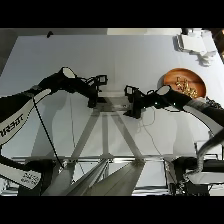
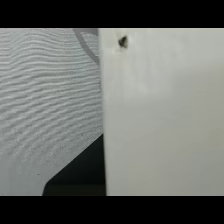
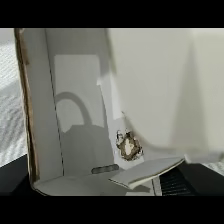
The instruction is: Fold the box and place the chain.
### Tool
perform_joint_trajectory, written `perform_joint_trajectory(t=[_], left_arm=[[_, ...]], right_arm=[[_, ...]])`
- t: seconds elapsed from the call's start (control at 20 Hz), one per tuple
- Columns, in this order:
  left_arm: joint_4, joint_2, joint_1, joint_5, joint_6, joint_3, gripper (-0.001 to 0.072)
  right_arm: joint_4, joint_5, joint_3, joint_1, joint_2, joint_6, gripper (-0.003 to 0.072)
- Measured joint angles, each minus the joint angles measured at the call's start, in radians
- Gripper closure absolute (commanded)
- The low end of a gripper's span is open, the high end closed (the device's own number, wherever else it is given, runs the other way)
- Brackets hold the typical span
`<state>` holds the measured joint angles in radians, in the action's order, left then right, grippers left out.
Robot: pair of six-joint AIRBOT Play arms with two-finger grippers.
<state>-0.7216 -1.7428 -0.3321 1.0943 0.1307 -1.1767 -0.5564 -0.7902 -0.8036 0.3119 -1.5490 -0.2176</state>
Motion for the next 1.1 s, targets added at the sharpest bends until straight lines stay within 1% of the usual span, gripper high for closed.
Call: perform_joint_trajectory(t=[0.45, 0.75, 1.1], left_arm=[[0.0, 0.0, 0.0, 0.003, 0.001, 0.0, 0.0703], [0.0, 0.0, 0.0, 0.003, 0.001, 0.0, 0.0703], [0.0, 0.0, 0.0, 0.002, 0.0, 0.0, 0.0703]], right_arm=[[0.012, -0.026, 0.0, 0.013, -0.001, -0.041, -0.0001], [0.043, -0.015, 0.0, 0.027, -0.019, -0.057, 0.0041], [0.036, -0.019, -0.001, 0.029, -0.027, -0.056, 0.0041]])
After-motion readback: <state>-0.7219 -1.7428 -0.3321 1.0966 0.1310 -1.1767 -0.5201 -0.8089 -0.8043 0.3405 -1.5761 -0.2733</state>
